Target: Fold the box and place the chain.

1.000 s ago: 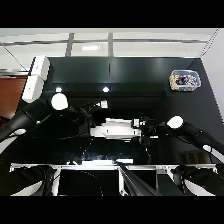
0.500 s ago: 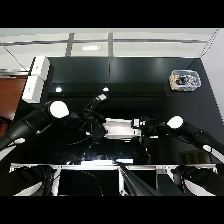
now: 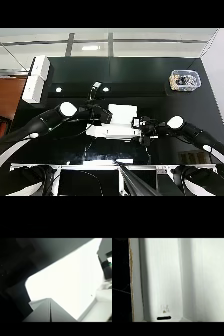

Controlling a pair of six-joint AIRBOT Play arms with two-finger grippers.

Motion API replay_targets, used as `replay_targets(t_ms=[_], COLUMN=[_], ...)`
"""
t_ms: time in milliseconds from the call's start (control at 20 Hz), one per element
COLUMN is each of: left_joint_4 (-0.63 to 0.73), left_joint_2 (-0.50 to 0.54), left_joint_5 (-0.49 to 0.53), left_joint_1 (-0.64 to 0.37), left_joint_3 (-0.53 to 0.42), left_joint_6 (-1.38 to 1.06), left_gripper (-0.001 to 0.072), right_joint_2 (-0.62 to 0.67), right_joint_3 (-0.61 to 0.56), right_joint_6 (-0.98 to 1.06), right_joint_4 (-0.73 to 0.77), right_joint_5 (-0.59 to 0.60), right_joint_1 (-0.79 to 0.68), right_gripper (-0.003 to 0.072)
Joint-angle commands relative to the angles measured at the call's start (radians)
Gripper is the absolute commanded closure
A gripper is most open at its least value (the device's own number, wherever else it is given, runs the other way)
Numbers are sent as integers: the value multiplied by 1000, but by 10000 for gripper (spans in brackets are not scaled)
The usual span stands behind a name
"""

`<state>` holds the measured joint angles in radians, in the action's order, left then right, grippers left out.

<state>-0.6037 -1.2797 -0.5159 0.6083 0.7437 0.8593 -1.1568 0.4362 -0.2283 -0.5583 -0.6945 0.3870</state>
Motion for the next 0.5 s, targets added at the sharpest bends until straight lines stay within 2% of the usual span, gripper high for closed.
replay_targets(t_ms=[0, 100, 300, 450], left_joint_4=[4, -23, -85, -167], left_joint_2=[-57, -74, -58, 18], left_joint_5=[-55, -97, -95, -211], left_joint_1=[1, 1, -28, -87], left_joint_3=[-1, -1, 19, 63], left_joint_6=[-46, -46, -48, -48], left_gripper=[682, 683, 683, 683], right_joint_2=[-1, -1, -1, -1], right_joint_3=[0, 0, 0, 0], right_joint_6=[0, 0, 0, 0], right_joint_4=[0, 0, 0, 0], right_joint_5=[0, 0, 0, 0], right_joint_1=[1, 1, 1, 1], right_gripper=[208, 209, 208, 208])
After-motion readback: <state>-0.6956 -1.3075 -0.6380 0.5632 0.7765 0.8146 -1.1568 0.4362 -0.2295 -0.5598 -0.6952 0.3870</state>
